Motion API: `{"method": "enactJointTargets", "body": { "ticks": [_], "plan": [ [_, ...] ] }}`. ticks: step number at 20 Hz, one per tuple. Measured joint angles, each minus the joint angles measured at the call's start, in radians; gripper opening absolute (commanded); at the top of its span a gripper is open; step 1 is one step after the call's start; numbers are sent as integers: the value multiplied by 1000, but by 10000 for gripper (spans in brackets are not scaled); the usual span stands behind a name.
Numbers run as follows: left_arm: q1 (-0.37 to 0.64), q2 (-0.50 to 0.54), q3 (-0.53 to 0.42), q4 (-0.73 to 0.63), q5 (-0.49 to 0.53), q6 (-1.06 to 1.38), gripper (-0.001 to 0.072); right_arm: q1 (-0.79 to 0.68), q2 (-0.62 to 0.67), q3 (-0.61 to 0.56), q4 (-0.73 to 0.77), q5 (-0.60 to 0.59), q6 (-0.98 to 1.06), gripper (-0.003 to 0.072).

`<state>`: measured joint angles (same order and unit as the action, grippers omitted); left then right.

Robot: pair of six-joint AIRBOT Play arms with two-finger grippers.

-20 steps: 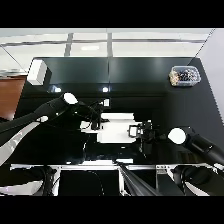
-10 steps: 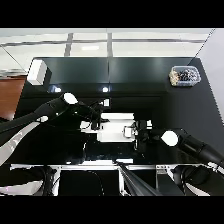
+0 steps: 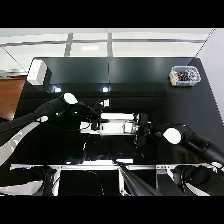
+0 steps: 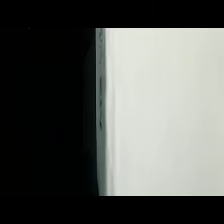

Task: Fold the box and place the chain.

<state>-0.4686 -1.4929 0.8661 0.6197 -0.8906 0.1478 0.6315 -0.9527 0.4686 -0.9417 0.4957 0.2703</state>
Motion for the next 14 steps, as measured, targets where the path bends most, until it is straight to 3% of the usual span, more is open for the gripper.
{"method": "enactJointTargets", "body": {
  "ticks": [9,14],
  "plan": [
    [0,0,0,-1,-9,0,29,-51,4,29,2,35,33,714],
    [0,0,0,-3,-11,3,29,-116,-1,37,84,82,-10,714]
  ]
}}
